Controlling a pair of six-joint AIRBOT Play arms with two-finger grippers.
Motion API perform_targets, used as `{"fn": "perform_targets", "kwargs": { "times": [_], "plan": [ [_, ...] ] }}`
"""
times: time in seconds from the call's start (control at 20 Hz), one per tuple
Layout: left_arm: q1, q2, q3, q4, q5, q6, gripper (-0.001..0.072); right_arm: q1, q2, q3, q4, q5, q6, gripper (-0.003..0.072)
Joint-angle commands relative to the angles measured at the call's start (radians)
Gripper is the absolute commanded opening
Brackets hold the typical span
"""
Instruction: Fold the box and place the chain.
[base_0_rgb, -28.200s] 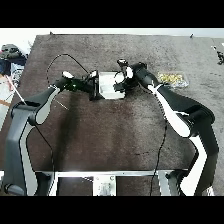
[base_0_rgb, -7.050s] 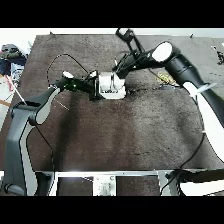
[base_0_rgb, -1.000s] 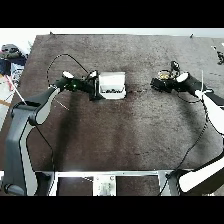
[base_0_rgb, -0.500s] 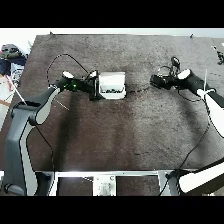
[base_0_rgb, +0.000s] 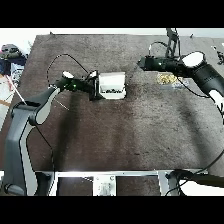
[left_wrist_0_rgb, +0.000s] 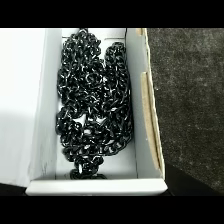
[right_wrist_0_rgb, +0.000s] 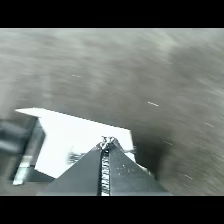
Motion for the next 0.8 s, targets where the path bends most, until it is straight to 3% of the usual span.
{"fn": "perform_targets", "kwargs": {
  "times": [0.0,0.35,0.75],
  "plan": [
    [0.000,0.000,0.000,0.000,0.000,0.000,0.0469,0.085,0.045,0.013,0.013,-0.050,-0.023,0.0015],
    [0.000,0.000,0.000,0.000,0.000,0.000,0.0469,0.222,0.045,0.110,-0.007,-0.128,-0.075,0.0015],
    [0.000,0.000,0.000,0.000,0.000,0.000,0.0469,0.224,-0.029,0.106,-0.027,-0.070,-0.071,0.0015]
  ]
}}
